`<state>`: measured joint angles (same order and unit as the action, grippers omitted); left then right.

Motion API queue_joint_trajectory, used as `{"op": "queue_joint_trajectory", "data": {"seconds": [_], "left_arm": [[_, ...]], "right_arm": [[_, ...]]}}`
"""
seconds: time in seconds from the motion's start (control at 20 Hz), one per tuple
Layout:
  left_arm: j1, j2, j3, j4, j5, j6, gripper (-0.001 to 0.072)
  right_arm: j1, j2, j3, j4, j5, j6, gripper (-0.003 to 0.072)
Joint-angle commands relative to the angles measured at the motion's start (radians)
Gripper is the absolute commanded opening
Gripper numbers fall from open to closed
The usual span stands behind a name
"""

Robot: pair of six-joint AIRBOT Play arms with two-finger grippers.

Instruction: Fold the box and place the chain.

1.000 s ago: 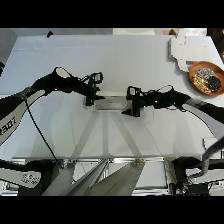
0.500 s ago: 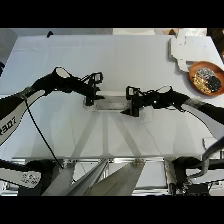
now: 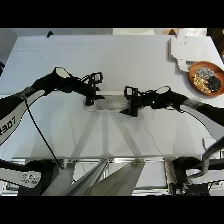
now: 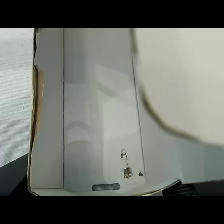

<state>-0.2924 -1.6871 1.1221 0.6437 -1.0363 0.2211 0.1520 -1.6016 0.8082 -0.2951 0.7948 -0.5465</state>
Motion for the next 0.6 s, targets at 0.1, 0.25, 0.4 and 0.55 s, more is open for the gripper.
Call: {"op": "queue_joint_trajectory", "data": {"seconds": [0.1,0.25,0.4,0.55], "left_arm": [[-0.001,-0.001,0.000,0.000,0.000,-0.001,0.0014],[-0.001,-0.001,0.000,0.000,0.000,-0.001,0.0014],[-0.001,0.000,0.000,0.000,0.000,-0.001,0.0014],[-0.001,-0.001,0.000,0.000,0.000,-0.001,0.0014]], "right_arm": [[0.002,0.000,0.002,-0.041,0.055,-0.012,0.0692],[0.002,-0.001,0.002,-0.040,0.054,-0.010,0.0692],[0.002,-0.001,0.002,-0.031,0.045,0.000,0.0692],[-0.001,-0.001,0.002,-0.034,0.055,0.023,0.0692]]}}
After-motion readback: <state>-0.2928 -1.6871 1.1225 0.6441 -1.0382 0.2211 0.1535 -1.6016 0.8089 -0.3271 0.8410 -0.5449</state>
